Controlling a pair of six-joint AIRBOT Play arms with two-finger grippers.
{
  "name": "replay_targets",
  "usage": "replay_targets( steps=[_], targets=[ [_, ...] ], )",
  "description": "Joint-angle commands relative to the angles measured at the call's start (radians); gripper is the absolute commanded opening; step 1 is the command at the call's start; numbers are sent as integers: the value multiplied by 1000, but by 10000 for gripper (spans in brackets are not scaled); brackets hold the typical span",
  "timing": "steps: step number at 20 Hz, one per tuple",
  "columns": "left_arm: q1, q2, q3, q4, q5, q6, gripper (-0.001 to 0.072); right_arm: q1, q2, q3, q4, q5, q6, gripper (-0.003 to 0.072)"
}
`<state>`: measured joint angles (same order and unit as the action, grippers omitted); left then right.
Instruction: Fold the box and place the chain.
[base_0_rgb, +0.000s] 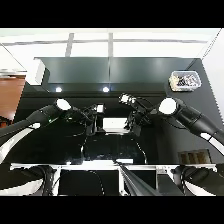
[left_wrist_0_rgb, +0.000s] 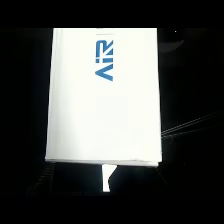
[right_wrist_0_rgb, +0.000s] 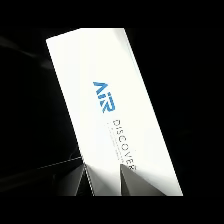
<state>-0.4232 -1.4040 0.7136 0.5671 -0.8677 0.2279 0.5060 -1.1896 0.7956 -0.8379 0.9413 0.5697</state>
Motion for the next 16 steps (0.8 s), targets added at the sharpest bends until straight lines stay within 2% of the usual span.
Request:
replay_targets(
  steps=[1,3,5,6,9,11,13,16],
  targets=[
    [0,0,0,0,0,0,352,-15,28,16,3,51,83,266],
    [0,0,1,0,0,0,352,-58,75,27,11,89,221,256],
    [0,0,1,0,0,0,352,-116,91,19,31,143,363,14],
    [0,0,1,0,0,0,352,-138,91,-4,73,151,391,13],
    [0,0,1,0,0,0,352,-171,77,-114,372,111,339,5],
    [0,0,1,0,0,0,352,-171,31,-148,525,95,305,6],
    [0,0,1,0,0,0,352,-172,-26,-149,559,45,319,6],
    [0,0,1,0,0,0,352,-172,-90,-150,520,-39,371,8]
  ],
)
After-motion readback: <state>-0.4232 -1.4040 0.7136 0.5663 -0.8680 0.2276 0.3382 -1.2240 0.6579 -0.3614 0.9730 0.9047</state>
